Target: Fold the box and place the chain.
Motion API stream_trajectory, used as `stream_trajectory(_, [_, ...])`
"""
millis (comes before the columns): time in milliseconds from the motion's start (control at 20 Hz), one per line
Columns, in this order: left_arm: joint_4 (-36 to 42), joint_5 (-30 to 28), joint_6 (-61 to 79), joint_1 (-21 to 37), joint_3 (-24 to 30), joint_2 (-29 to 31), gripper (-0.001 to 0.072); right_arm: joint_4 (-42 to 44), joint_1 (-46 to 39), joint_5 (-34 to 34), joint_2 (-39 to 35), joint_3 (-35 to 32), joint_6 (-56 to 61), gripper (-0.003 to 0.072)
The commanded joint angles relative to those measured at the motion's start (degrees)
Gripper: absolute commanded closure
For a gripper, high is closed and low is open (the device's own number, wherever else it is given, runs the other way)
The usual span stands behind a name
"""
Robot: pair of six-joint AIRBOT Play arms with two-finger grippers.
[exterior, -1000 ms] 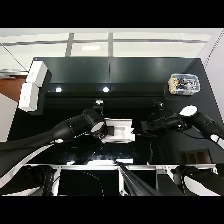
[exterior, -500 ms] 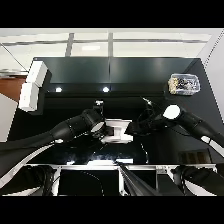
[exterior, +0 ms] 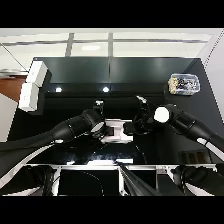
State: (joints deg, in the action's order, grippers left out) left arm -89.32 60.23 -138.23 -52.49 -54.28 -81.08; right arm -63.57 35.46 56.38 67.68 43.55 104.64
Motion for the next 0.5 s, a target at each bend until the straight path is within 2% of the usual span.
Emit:
stream_trajectory(0, [-0.24,-0.13,0.02,0.04,0.00,0.00,0.0681,-9.42,3.54,2.95,0.35,2.78,9.70,0.0268])
stream_trajectory(450, [-0.46,-0.26,0.02,0.04,0.00,0.00,0.0680,-10.62,6.21,4.00,0.81,3.54,14.75,0.0265])
